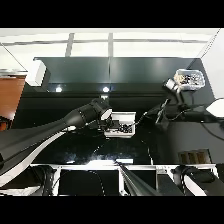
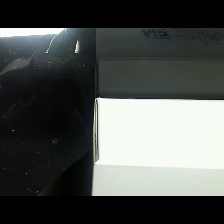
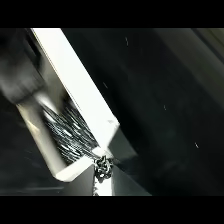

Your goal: Fold the box and place the chain.

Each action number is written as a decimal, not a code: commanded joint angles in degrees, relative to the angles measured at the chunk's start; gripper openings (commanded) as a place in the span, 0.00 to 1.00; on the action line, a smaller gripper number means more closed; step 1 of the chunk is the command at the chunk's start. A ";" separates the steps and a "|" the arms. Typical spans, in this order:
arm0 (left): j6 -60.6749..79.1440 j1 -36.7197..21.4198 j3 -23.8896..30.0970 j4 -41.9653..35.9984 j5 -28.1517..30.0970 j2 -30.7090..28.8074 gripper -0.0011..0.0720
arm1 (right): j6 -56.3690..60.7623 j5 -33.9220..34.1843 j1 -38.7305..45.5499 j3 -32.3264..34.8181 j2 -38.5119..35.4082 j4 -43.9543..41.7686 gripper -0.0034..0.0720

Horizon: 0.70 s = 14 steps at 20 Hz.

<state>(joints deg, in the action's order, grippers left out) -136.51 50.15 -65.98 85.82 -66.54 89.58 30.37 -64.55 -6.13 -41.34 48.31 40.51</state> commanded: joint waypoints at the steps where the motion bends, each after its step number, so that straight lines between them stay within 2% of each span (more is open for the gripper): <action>1: -0.02 -0.02 0.02 0.02 0.00 0.02 0.05 | 14.80 -9.18 1.03 -9.92 -1.25 -1.88 0.06; 3: -0.02 -0.02 0.02 0.02 0.00 0.02 0.05 | 19.34 -9.22 1.03 -13.81 -1.25 -6.91 0.06; 6: -0.02 -0.02 0.02 0.02 0.00 0.02 0.05 | 20.70 -10.12 1.03 -15.47 -1.25 -14.25 0.06; 8: -0.02 -0.02 0.02 0.02 0.00 0.02 0.05 | 20.81 -11.89 1.03 -15.47 -1.25 -13.51 0.06; 11: -0.02 -0.02 0.02 0.02 0.02 0.02 0.05 | 23.41 -14.40 1.01 -15.15 -1.22 -7.32 0.06; 14: -0.02 -0.02 0.02 0.02 0.02 0.02 0.05 | 25.31 -9.49 -2.12 -9.86 -1.20 -6.49 0.06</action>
<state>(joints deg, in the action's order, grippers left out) -136.53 50.13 -65.98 85.82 -66.54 89.58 53.23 -76.58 -6.15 -54.35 47.13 32.60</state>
